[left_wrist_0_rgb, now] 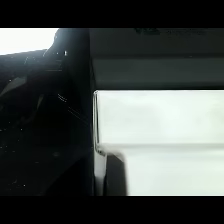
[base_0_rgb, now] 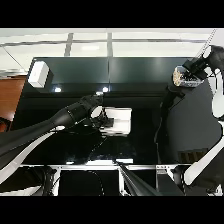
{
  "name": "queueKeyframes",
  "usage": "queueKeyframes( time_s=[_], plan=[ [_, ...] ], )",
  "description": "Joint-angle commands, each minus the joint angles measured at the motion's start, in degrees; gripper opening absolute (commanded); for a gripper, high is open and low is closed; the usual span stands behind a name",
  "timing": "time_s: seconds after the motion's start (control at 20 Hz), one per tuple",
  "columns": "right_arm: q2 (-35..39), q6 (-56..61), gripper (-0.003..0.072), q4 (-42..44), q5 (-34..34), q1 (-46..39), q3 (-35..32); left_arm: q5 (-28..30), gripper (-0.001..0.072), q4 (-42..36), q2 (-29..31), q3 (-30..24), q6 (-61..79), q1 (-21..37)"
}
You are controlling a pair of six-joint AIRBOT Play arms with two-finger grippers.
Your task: Fold the box and place the chain.
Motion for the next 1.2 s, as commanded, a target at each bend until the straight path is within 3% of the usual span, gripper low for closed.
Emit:
queueKeyframes(
  time_s=[0.0,0.2,0.65,1.15],
  plan=[
    [4.00,-8.92,0.0012,0.87,2.27,-0.07,1.64,0.02,0.0024,0.04,0.02,0.02,0.00,0.02],
    [15.30,-17.77,0.0011,1.18,3.58,-0.04,1.60,0.02,0.0025,0.02,0.02,0.02,0.00,0.02],
    [41.66,-26.95,0.0007,13.68,3.58,-0.07,1.60,0.37,0.0025,0.04,0.02,0.02,0.00,0.02],
    [57.57,-29.92,0.0006,33.20,8.83,0.63,1.57,0.44,0.0025,0.04,0.02,0.02,0.00,0.02]
  ],
)
